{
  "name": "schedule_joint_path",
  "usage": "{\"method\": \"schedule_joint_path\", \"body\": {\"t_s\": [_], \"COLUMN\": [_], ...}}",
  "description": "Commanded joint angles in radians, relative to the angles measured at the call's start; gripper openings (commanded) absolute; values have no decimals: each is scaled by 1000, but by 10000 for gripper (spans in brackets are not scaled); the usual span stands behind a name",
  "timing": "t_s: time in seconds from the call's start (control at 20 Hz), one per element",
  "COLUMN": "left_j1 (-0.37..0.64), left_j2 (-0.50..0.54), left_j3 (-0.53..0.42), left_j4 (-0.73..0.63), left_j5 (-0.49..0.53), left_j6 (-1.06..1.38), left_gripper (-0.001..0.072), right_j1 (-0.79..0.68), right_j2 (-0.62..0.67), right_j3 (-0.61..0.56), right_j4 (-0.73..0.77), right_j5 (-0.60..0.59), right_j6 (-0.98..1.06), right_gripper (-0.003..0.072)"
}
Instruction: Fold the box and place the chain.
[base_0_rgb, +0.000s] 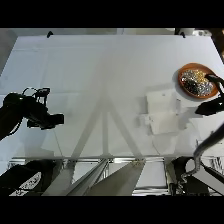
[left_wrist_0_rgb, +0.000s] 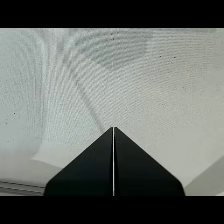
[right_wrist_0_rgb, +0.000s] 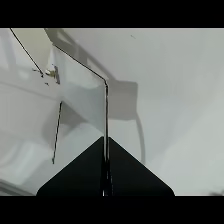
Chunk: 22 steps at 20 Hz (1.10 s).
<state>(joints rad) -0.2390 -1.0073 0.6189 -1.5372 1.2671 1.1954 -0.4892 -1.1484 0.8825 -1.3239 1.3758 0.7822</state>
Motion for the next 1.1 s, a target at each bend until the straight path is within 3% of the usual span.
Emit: {"method": "schedule_joint_path", "body": {"t_s": [0.0, 0.2, 0.4, 0.8, 0.85, 0.9, 1.05], "left_j1": [1, 1, 1, 0, 0, 0, 1], "left_j2": [0, 0, 0, 0, 0, 0, 0], "left_j3": [0, 0, 0, -2, -2, -2, -2], "left_j4": [0, 0, 0, -7, -8, -7, 8], "left_j5": [0, 0, -8, -210, -198, -181, -183], "left_j6": [0, 0, 0, 13, 19, 19, 63], "left_gripper": [15, 15, 15, 20, 99, 241, 277], "right_j1": [125, 326, 540, 889, 902, 908, 909], "right_j2": [142, 209, 210, 207, 205, 201, 191], "right_j3": [-131, -282, -327, -327, -327, -327, -327], "right_j4": [211, 331, 333, 289, 275, 270, 267], "right_j5": [-90, -234, -356, -599, -605, -605, -607], "right_j6": [-6, 73, 217, 420, 426, 426, 426], "right_gripper": [9, 9, 10, 11, 11, 11, 11]}}
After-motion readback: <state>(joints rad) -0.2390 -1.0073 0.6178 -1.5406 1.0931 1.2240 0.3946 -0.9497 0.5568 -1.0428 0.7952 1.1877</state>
